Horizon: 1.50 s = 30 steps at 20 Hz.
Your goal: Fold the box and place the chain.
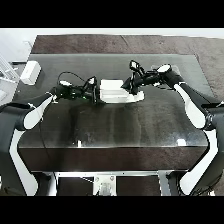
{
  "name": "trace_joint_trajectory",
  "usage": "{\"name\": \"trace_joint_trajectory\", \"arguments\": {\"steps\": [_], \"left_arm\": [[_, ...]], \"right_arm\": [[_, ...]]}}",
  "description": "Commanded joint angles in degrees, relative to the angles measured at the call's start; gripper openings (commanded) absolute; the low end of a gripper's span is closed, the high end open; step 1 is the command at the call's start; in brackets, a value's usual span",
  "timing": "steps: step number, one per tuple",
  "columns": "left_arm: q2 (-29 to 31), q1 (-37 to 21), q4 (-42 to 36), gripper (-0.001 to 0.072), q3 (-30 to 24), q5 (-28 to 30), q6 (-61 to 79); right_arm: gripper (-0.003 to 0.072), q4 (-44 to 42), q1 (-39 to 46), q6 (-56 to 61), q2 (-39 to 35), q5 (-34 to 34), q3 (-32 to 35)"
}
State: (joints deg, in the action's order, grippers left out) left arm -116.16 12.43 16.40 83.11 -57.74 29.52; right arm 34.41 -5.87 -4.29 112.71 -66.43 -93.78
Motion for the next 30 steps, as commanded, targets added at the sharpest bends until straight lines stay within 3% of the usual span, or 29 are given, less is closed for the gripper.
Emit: {"name": "trace_joint_trajectory", "arguments": {"steps": [1,10,14,15,16,17,20,30], "left_arm": [[0.00,0.04,-0.15,0.0536,-0.02,0.20,-0.02],[0.00,0.04,-0.15,0.0535,-0.02,0.20,-0.04],[0.00,0.04,-0.15,0.0536,-0.02,0.22,-0.04],[0.00,0.04,-0.15,0.0536,-0.02,0.22,-0.04],[0.00,0.04,-0.15,0.0536,-0.02,0.22,-0.02],[0.00,0.04,-0.15,0.0536,-0.02,0.22,-0.02],[0.00,0.04,-0.15,0.0536,-0.02,0.22,-0.02],[0.00,0.04,-0.15,0.0536,-0.02,0.22,-0.02]], "right_arm": [[0.0010,0.79,0.09,1.55,-0.13,-3.21,-0.04],[0.0006,0.61,3.54,2.21,-8.63,0.39,-0.31],[0.0012,1.88,7.39,2.16,-12.90,-1.20,4.46],[0.0213,3.13,8.15,2.14,-12.76,-2.95,5.18],[0.0563,4.11,8.66,2.14,-12.76,-3.15,6.34],[0.0620,4.26,8.90,1.29,-12.76,-3.10,7.61],[0.0620,4.24,8.72,-4.52,-12.57,-3.04,10.47],[0.0619,4.22,5.97,-8.41,-7.02,-2.36,10.67]]}}
